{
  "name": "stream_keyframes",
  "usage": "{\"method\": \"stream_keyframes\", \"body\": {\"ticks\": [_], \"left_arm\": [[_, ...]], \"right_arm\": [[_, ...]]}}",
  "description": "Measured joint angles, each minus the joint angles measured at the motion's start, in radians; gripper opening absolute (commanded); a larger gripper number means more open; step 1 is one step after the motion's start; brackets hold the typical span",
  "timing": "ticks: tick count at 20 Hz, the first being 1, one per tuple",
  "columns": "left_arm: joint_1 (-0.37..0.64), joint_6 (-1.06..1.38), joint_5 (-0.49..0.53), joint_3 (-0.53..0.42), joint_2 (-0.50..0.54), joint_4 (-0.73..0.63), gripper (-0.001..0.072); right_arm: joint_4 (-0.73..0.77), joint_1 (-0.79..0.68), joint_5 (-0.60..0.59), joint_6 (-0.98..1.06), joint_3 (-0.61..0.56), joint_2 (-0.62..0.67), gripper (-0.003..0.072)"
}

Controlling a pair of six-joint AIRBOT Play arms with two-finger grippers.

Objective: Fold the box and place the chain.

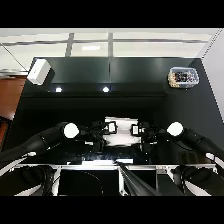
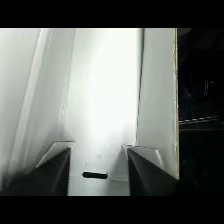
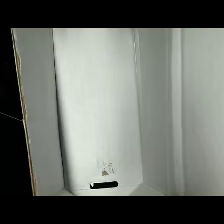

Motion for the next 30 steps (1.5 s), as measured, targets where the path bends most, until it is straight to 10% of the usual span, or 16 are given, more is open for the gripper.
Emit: {"method": "stream_keyframes", "body": {"ticks": [2,4,10,21,30], "left_arm": [[-0.001,0.000,0.003,0.000,0.000,0.000,0.0272],[0.000,0.000,0.005,0.000,0.000,0.000,0.0034],[0.118,-0.126,-0.090,0.002,0.087,0.048,0.0031],[0.703,-0.934,-0.456,-0.085,0.209,0.155,0.0032],[0.621,-1.096,-0.380,-0.204,0.104,-0.033,0.0031]], "right_arm": [[0.000,0.000,0.000,0.000,0.000,0.000,0.0531],[0.000,0.000,0.000,0.000,0.000,0.000,0.0531],[0.001,0.000,-0.002,0.000,0.000,0.000,0.0531],[0.000,0.000,0.000,0.000,0.000,0.000,0.0531],[0.000,0.000,0.000,0.000,0.000,0.000,0.0531]]}}
